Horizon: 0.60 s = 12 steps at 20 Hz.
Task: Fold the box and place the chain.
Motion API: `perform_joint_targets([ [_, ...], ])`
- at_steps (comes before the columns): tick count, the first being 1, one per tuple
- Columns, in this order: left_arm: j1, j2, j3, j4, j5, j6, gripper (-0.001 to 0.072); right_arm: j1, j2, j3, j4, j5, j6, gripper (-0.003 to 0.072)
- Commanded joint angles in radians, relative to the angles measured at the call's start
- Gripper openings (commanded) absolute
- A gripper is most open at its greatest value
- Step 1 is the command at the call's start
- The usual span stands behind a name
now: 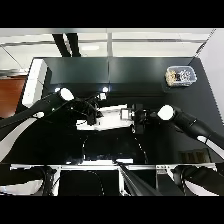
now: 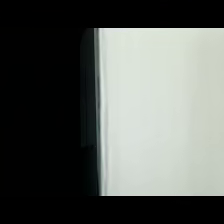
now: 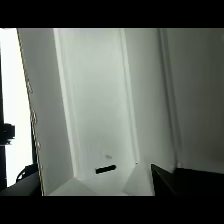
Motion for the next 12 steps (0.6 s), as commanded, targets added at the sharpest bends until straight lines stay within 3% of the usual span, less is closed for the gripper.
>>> perform_joint_targets([
  [1, 0.000, 0.000, 0.000, 0.000, 0.000, 0.000, 0.0022, -0.043, 0.004, 0.039, 0.049, 0.008, -0.023, 0.0704],
  [8, 0.000, 0.000, 0.000, 0.000, 0.000, 0.001, 0.0023, -0.118, -0.023, 0.039, 0.225, 0.016, -0.153, 0.0705],
  [12, 0.000, 0.000, 0.000, 0.000, 0.002, 0.001, 0.0023, -0.134, -0.060, 0.039, 0.319, 0.140, -0.221, 0.0705],
])
